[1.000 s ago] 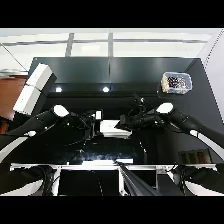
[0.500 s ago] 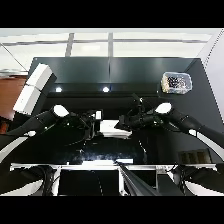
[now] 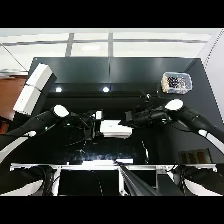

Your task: Fold the box and place the chain.

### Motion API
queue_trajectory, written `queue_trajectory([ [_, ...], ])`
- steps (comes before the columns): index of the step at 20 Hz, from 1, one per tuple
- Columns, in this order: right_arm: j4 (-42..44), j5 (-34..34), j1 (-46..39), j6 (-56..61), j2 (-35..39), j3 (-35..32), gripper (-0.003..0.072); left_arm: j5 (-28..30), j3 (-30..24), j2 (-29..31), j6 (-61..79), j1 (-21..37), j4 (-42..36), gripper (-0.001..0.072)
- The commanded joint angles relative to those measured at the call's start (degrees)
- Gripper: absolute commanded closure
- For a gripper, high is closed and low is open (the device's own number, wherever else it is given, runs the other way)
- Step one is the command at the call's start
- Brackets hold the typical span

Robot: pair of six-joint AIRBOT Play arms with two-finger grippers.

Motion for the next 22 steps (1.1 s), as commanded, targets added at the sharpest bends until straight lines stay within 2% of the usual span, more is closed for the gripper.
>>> queue_trajectory([
  [1, -4.48, 1.68, -1.79, 2.47, 1.97, 0.02, 0.0661, -0.04, 0.0, -0.04, 0.11, 0.02, 0.02, 0.0286],
  [6, -16.35, 0.17, 1.33, 11.32, 1.77, -0.42, 0.0661, -0.02, 0.0, -0.04, 0.11, 0.02, 0.02, 0.0286],
  [9, -19.69, -2.1, 2.6, 14.14, 1.66, -1.27, 0.0661, -0.02, 0.0, -0.04, 0.11, 0.02, 0.02, 0.0286],
  [16, -19.76, -3.52, 2.56, 14.95, 1.66, -1.22, 0.0661, -0.04, 0.0, -0.04, 0.11, 0.02, 0.02, 0.0286],
  [21, -14.49, 1.29, 0.72, 11.43, 4.48, 2.93, 0.0661, -0.15, 0.0, 0.0, -0.15, 0.07, 0.02, 0.028],
  [22, -14.1, 1.75, -0.31, 11.43, 6.25, 4.39, 0.0661, -0.37, 0.0, 0.2, -0.57, 0.11, 0.04, 0.0257],
])
